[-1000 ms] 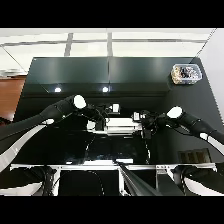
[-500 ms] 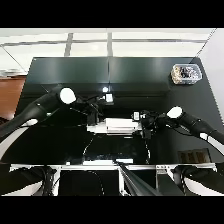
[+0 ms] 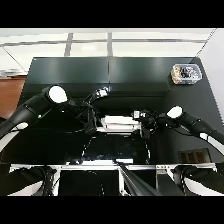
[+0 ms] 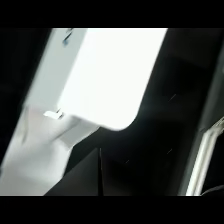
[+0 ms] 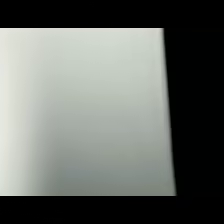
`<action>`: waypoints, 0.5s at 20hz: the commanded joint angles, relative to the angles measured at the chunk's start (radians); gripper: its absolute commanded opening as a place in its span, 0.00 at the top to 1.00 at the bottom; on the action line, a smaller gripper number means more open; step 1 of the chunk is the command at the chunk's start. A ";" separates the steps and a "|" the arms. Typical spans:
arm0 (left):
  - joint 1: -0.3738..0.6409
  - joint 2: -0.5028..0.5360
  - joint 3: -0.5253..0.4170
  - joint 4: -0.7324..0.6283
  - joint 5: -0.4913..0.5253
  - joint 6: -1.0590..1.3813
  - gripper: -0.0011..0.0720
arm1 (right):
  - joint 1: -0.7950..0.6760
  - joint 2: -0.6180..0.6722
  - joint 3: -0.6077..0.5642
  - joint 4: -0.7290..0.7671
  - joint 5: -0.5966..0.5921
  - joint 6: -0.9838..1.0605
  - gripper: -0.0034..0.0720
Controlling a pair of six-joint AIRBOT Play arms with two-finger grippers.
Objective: Fold the box and place the chain.
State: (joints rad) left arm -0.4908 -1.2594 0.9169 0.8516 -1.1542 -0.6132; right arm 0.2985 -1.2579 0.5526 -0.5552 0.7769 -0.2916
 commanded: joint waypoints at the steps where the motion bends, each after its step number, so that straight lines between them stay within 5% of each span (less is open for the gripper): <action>1: -0.012 -0.039 -0.050 -0.238 0.110 0.005 0.95 | 0.001 -0.001 0.000 0.000 -0.002 -0.001 0.63; 10: -0.023 -0.084 -0.048 -0.277 0.436 0.009 0.95 | 0.002 -0.001 0.000 -0.008 -0.024 -0.050 0.63</action>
State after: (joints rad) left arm -0.5125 -1.3384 0.8696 0.6044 -0.8455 -0.6067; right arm 0.2993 -1.2579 0.5529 -0.5606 0.7544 -0.3290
